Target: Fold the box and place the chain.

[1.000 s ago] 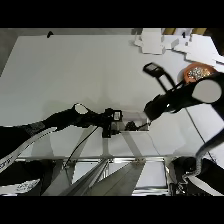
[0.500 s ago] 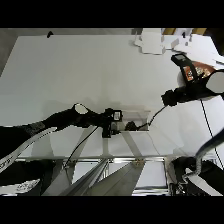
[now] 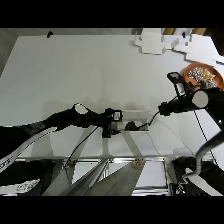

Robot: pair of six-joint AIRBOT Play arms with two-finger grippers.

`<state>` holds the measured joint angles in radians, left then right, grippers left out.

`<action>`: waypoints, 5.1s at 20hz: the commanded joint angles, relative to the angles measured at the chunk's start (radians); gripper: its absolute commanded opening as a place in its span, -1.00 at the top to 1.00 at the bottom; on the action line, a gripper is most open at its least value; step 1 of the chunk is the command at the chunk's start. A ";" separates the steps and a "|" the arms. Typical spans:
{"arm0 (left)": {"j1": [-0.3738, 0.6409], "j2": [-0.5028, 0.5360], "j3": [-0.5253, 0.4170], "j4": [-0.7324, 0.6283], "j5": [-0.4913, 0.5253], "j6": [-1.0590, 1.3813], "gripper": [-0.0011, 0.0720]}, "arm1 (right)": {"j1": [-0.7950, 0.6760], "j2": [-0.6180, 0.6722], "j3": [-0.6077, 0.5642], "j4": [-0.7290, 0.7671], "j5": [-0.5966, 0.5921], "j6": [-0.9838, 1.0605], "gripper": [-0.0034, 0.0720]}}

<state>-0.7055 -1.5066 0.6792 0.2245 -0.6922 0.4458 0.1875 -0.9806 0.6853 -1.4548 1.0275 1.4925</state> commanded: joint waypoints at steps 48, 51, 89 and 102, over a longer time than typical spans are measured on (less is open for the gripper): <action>0.000 0.001 0.000 0.000 0.000 0.000 0.23 | 0.061 -0.135 -0.110 -0.042 -0.262 0.177 0.20; 0.000 0.001 0.000 0.000 0.000 0.000 0.23 | 0.061 -0.135 -0.110 -0.045 -0.262 0.177 0.20; 0.000 0.001 0.000 0.000 0.000 0.001 0.23 | 0.061 0.281 -0.110 -0.023 -0.040 0.069 0.85; 0.000 0.001 0.000 0.000 0.000 0.000 0.23 | 0.061 0.509 -0.110 0.406 0.050 -0.145 0.85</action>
<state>-0.7055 -1.5066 0.6792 0.2245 -0.6922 0.4454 0.2478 -0.4931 0.5739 -1.1595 1.0634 1.4048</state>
